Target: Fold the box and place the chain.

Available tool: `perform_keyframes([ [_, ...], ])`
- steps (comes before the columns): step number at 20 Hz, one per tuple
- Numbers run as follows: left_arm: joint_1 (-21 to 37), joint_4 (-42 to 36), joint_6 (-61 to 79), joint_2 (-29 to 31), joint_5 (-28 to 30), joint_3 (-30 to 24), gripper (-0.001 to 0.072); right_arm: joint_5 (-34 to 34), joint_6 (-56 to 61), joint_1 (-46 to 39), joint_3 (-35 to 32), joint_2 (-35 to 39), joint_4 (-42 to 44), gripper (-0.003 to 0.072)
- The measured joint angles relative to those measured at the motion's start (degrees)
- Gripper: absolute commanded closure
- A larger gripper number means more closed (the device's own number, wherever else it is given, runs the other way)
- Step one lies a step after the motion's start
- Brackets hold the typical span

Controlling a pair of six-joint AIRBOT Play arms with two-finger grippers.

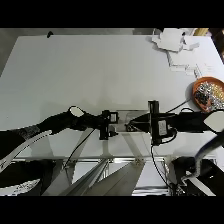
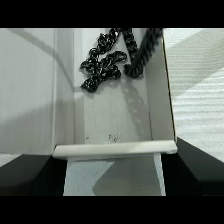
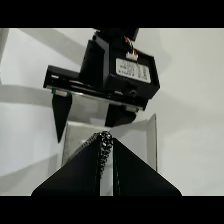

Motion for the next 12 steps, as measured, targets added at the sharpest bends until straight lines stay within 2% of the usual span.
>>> perform_keyframes([
  [5,0.0,0.0,0.0,0.0,0.0,0.0,0.0436,-0.9,5.2,0.9,-0.3,-5.7,-9.2,0.0661],
  [6,0.0,0.0,0.0,0.0,0.0,0.0,0.0436,-1.1,5.8,0.9,-0.5,-7.0,-10.4,0.064],
  [8,0.0,0.0,0.0,0.0,0.0,0.0,0.0436,-1.1,6.6,1.0,-0.8,-9.1,-12.1,0.05],
  [12,0.0,0.0,0.0,0.0,0.0,0.0,0.0436,-1.3,7.1,1.0,-0.9,-10.6,-13.9,0.0482],
])
